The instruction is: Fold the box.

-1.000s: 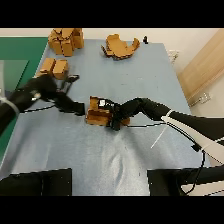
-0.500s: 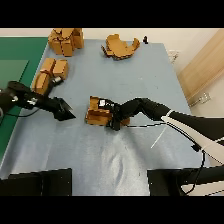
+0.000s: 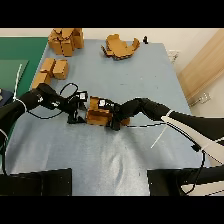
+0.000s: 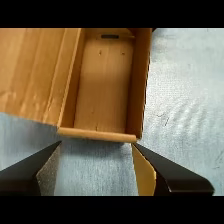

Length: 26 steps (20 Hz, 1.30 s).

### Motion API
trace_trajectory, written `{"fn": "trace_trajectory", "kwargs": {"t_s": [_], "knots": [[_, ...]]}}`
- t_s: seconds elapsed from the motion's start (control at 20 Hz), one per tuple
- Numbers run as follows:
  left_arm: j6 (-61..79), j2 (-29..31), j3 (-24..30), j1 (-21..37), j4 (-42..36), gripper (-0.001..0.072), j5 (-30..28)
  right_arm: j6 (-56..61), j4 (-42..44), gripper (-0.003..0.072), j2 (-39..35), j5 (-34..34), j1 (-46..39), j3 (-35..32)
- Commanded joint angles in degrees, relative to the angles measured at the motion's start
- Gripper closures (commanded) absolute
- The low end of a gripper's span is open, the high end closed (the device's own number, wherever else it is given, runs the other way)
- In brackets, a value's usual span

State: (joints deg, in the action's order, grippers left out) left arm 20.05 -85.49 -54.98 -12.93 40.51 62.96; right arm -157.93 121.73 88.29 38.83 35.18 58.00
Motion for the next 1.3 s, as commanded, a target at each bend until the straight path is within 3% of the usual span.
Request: {"fn": "trace_trajectory", "kwargs": {"t_s": [0.0,0.45,0.8,0.85,0.9,1.1,1.2,1.25], "knots": [[1.81,-0.98,-1.07,-1.33,0.70,0.0026,1.79,-0.02,0.02,0.0282,0.04,0.09,0.07,-0.04],[0.90,-1.36,-1.05,-3.39,1.64,0.0027,1.81,0.00,0.02,0.0282,0.04,0.07,0.07,-0.02],[0.87,-1.92,-1.05,-3.52,1.90,0.0029,-1.40,-0.02,0.02,0.0282,0.04,0.04,0.07,-0.02],[0.87,-1.92,-1.05,-3.50,1.92,0.0158,-1.42,-0.02,0.00,0.0282,0.04,0.07,0.07,-0.02],[0.90,-1.92,-1.05,-3.50,1.95,0.0388,-1.33,-0.02,0.00,0.0282,0.04,0.04,0.07,-0.04],[0.87,-1.92,-1.05,-3.50,1.90,0.0411,-0.39,-0.02,0.00,0.0276,0.00,0.09,0.04,0.00],[0.83,-1.92,-1.05,-3.52,1.90,0.0411,-0.42,0.11,0.00,0.0022,-0.04,0.09,-0.07,0.02],[0.55,-1.92,-1.05,-3.50,1.90,0.0411,-0.46,1.25,-0.33,0.0016,-0.13,0.28,-0.26,0.02]]}}
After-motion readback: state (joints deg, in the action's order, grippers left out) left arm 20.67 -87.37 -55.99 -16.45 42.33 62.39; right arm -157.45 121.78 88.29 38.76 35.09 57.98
